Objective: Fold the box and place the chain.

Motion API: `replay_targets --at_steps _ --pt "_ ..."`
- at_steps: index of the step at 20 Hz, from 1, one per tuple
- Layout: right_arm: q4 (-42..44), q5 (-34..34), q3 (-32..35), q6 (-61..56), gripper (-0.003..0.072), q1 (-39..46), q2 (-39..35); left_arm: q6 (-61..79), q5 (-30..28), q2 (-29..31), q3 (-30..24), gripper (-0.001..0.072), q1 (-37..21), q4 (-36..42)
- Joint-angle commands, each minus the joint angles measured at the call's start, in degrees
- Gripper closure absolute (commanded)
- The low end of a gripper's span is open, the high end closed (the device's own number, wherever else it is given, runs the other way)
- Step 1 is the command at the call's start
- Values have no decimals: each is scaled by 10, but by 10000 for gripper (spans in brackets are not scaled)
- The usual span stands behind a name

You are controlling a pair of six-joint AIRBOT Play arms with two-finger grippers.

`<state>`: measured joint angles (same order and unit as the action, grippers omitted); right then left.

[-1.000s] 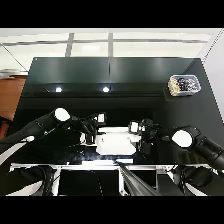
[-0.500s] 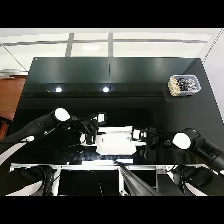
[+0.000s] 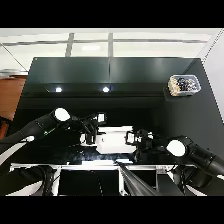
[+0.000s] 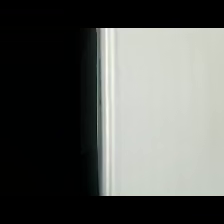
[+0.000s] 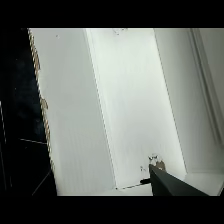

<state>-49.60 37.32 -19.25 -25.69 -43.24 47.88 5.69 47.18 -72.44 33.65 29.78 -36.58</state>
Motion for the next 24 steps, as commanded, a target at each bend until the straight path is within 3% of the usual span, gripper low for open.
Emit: replay_targets --at_steps 1,12,24 --pt "1 -30 -7 0 -34 -6 0 1 0 0 0 681 0 0" --pt "-79 -85 -22 -46 -34 25 -10 1 0 0 0 680 0 0" --pt "-79 -84 -23 -82 -34 29 -10 1 0 0 0 680 0 0"
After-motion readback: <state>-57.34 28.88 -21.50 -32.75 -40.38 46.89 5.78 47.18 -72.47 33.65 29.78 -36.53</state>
